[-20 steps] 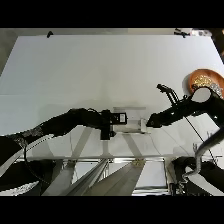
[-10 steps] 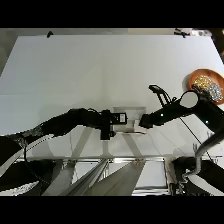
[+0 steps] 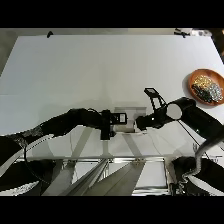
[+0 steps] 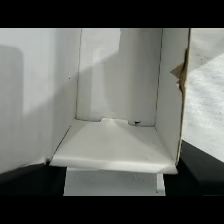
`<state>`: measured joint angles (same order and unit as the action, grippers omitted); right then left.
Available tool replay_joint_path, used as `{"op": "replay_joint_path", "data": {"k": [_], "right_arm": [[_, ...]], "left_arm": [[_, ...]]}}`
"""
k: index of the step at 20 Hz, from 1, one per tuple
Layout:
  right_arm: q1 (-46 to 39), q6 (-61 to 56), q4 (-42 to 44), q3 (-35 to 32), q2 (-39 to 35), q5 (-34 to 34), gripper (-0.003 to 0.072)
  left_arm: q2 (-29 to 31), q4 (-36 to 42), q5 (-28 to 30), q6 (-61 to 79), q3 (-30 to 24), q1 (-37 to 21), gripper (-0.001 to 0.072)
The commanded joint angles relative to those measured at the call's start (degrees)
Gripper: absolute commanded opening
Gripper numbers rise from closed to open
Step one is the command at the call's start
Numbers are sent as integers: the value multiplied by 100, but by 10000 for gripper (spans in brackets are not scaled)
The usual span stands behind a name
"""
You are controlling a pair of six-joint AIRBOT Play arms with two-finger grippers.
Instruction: Fold the box and place the chain.
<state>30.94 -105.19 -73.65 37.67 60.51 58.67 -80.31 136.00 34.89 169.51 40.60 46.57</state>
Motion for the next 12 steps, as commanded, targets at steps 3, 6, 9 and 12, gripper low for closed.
{"op": "replay_joint_path", "data": {"k": [3,6,9,12], "right_arm": [[531,-1193,-442,2,-2,-286,341],[531,-1517,-411,2,-2,-258,331],[531,-1639,-396,2,0,-208,294],[693,-1926,-525,4,122,-118,263]], "left_arm": [[4,0,2,0,4,-2,276],[4,0,0,0,4,-4,276],[4,0,2,2,4,-4,276],[4,0,2,2,4,-4,276]]}}
